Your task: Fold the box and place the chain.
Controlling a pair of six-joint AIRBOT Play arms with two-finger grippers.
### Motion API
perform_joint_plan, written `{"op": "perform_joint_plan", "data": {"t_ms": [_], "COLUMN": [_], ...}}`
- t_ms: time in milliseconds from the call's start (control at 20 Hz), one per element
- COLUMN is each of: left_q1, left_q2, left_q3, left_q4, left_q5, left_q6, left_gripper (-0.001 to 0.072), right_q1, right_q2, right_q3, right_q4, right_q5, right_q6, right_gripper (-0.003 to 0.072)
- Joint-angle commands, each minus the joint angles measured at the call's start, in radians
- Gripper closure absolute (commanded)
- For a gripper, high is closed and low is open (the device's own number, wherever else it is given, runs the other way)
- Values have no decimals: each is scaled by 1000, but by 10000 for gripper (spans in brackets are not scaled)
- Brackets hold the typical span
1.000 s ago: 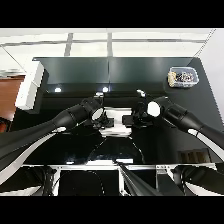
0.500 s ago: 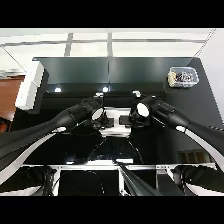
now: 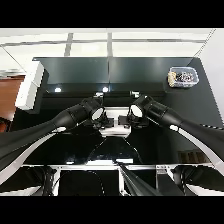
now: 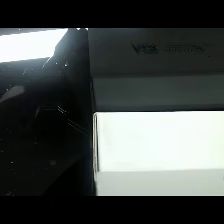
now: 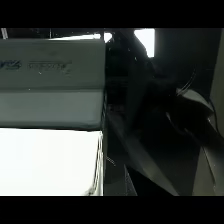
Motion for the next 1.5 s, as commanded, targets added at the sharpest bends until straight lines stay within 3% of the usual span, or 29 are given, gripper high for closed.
{"op": "perform_joint_plan", "data": {"t_ms": [0, 100, 250, 350, 450, 500, 650, 700, 750, 800, 1200, 1450], "left_q1": [1, 1, 1, 1, 1, 1, 1, 1, 1, 1, 1, 2], "left_q2": [-1, -1, -1, -1, -1, -1, -1, -1, -1, -1, -1, -1], "left_q3": [1, 1, 1, 1, 1, 1, 1, 1, 1, 1, 1, 1], "left_q4": [0, 0, 0, 0, 0, 0, 0, 0, 0, 0, 5, 4], "left_q5": [2, 3, 3, 3, 3, 3, 3, 3, 3, 3, 0, 0], "left_q6": [0, 0, 1, 1, 1, 0, 1, 0, 0, 1, 1, 0], "left_gripper": [682, 682, 682, 682, 681, 681, 682, 682, 681, 682, 681, 682], "right_q1": [3, 5, 5, 5, 5, 5, 5, 5, 5, 5, -19, -109], "right_q2": [-3, -4, -4, -4, -4, -5, -5, -4, 0, 9, 280, 377], "right_q3": [2, 2, 2, 2, 2, 2, 2, 2, 2, 3, 3, 3], "right_q4": [-5, -4, -4, -4, -5, -5, -4, -3, 5, 5, -20, -177], "right_q5": [18, 17, 21, 21, 20, 20, 18, 21, 21, 21, 36, 270], "right_q6": [31, 31, 31, 32, 31, 31, 27, 27, 27, 26, -4, -6], "right_gripper": [547, 678, 674, 465, 470, 648, 675, 647, 421, 393, 393, 393]}}
